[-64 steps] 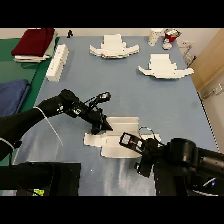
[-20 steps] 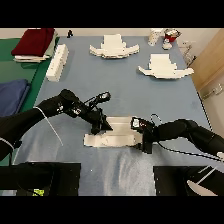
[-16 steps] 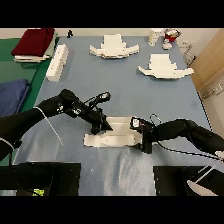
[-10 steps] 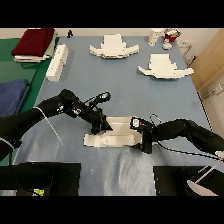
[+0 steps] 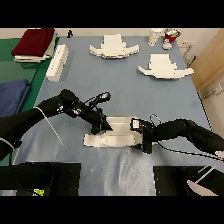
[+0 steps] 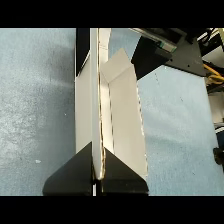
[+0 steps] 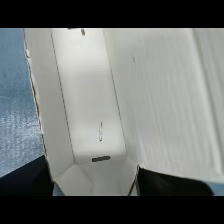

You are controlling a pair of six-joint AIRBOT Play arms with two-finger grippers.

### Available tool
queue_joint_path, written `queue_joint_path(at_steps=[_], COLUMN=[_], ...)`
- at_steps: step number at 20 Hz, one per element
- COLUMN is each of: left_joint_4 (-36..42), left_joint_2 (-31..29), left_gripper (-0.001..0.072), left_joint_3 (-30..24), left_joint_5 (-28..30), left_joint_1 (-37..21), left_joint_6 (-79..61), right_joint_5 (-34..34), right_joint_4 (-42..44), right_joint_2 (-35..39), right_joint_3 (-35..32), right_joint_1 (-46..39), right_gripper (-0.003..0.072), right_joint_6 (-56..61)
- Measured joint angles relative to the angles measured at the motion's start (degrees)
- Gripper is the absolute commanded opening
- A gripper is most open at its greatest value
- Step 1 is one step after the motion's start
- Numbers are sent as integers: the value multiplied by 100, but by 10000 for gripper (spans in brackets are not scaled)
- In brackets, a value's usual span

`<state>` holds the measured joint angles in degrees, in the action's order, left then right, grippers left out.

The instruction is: Fold the box.

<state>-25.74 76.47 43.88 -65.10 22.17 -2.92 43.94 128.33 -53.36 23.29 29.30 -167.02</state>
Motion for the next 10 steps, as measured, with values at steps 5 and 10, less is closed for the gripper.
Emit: queue_joint_path(at_steps=[5, 10], left_joint_4=[0, -4], left_joint_2=[0, 0], left_gripper=[15, 15], left_joint_3=[0, 0], left_joint_5=[-2, -4], left_joint_1=[0, 0], left_joint_6=[0, -2], right_joint_5=[7, 149], right_joint_4=[72, 129], right_joint_2=[-264, -490], right_joint_3=[46, 107], right_joint_1=[-2, -2], right_gripper=[717, 717], right_joint_6=[-243, -363])
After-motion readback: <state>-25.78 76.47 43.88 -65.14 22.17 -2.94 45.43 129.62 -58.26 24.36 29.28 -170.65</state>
